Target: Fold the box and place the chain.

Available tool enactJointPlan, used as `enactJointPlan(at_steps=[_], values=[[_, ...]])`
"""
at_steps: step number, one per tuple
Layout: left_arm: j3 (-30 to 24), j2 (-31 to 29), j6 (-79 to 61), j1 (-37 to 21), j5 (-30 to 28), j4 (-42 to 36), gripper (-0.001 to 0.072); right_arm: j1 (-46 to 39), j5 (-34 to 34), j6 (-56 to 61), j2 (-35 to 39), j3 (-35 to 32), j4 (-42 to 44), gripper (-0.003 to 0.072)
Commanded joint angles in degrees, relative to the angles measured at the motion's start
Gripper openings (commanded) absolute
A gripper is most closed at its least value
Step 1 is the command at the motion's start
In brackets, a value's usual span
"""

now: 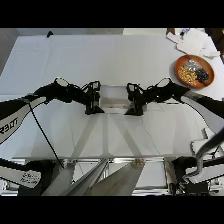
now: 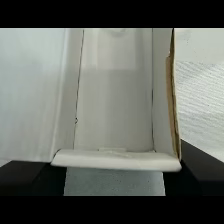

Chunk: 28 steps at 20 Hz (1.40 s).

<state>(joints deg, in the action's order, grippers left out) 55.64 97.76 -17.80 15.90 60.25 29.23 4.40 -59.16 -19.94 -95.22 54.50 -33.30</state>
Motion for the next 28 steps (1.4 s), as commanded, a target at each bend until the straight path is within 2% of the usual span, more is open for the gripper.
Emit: enactJointPlan(at_steps=[1, 3, 5, 8, 9, 11, 12, 14, 16, 18, 22, 28], values=[[0.02, 0.0, 0.07, 0.04, -0.02, -0.04, 0.0392, -0.02, 0.28, 0.59, 3.21, 0.02, -8.15, 0.0659], [0.02, 0.0, 0.07, 0.04, -0.02, -0.04, 0.0392, -0.02, 0.57, 4.52, 6.4, 0.02, -13.49, 0.0635], [0.02, 0.0, 0.07, 0.04, -0.02, -0.04, 0.0392, -0.02, 0.7, 11.19, 9.94, 0.02, -18.4, 0.0546], [0.02, 0.0, 0.07, 0.04, -0.02, -0.04, 0.0392, -0.02, 0.59, 21.53, 15.45, 0.02, -27.3, 0.0521], [0.02, 0.0, 0.07, 0.04, -0.02, -0.04, 0.0392, -0.02, 0.04, 24.17, 17.07, 0.02, -29.24, 0.0482], [0.02, 0.0, 0.07, 0.04, -0.02, -0.04, 0.0392, 0.0, -2.03, 27.78, 19.91, 0.02, -28.83, 0.0211], [0.02, 0.0, 0.07, 0.04, 0.0, -0.04, 0.0392, 0.0, -3.76, 28.09, 21.05, 0.02, -26.73, 0.0021], [0.02, 0.0, 0.07, 0.04, 0.0, -0.04, 0.0392, 0.04, -4.35, 31.5, 22.43, 0.02, -19.34, 0.0011], [0.02, 0.0, 0.07, 0.04, -0.02, -0.04, 0.0392, 0.07, -1.88, 37.29, 22.29, 0.02, -9.77, 0.001], [0.02, 0.0, 0.07, 0.04, -0.02, -0.04, 0.0392, 0.04, 0.74, 37.59, 21.7, 0.02, -3.48, 0.001], [0.02, 0.0, 0.07, 0.04, -0.02, -0.04, 0.0392, 0.04, 8.33, 37.79, 19.41, 0.02, -0.44, 0.0005], [0.02, 0.0, 0.07, 0.04, -0.02, -0.04, 0.0392, 0.04, 18.58, 37.75, 10.73, 0.02, 3.21, 0.0006]])
